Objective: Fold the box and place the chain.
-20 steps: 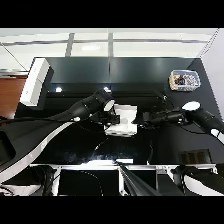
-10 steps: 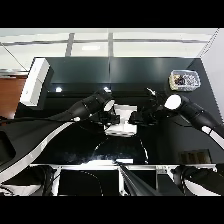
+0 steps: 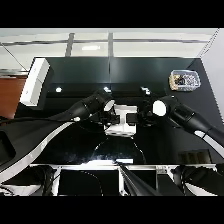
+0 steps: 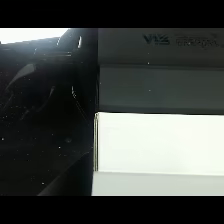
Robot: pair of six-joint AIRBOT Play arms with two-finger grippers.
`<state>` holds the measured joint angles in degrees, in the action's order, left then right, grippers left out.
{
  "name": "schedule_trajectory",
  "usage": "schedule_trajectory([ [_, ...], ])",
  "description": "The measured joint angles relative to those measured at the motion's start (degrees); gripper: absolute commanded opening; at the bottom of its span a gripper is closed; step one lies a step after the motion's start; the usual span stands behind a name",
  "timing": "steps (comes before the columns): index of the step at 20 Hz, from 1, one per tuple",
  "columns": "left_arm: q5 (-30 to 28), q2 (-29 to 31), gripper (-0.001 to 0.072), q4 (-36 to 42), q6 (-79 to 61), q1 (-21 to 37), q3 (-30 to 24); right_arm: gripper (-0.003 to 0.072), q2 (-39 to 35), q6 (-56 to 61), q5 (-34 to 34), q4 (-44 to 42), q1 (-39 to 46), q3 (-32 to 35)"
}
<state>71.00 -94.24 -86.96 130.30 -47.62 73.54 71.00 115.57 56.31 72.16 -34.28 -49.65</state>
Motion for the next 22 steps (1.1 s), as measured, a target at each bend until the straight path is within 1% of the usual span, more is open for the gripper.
schedule_trajectory([
  [3,0.0,0.0,0.0029,0.0,0.0,0.0,0.0,0.0492,0.0,3.43,1.33,3.74,-2.29,-0.17],
  [4,0.0,0.0,0.0029,0.0,0.0,0.0,0.0,0.043,0.13,4.61,1.51,4.74,-2.84,-0.22],
  [9,-0.02,0.0,0.0029,0.02,0.0,0.0,0.0,0.0431,2.03,9.27,3.63,7.76,-4.15,-1.11],
  [16,-0.04,0.0,0.0029,0.0,0.0,0.17,0.0,0.0431,5.97,13.79,8.7,8.5,-4.39,-3.67],
  [22,-0.07,0.0,0.0029,0.0,0.0,0.15,0.0,0.043,7.61,16.39,10.45,8.52,-4.59,-4.35],
])
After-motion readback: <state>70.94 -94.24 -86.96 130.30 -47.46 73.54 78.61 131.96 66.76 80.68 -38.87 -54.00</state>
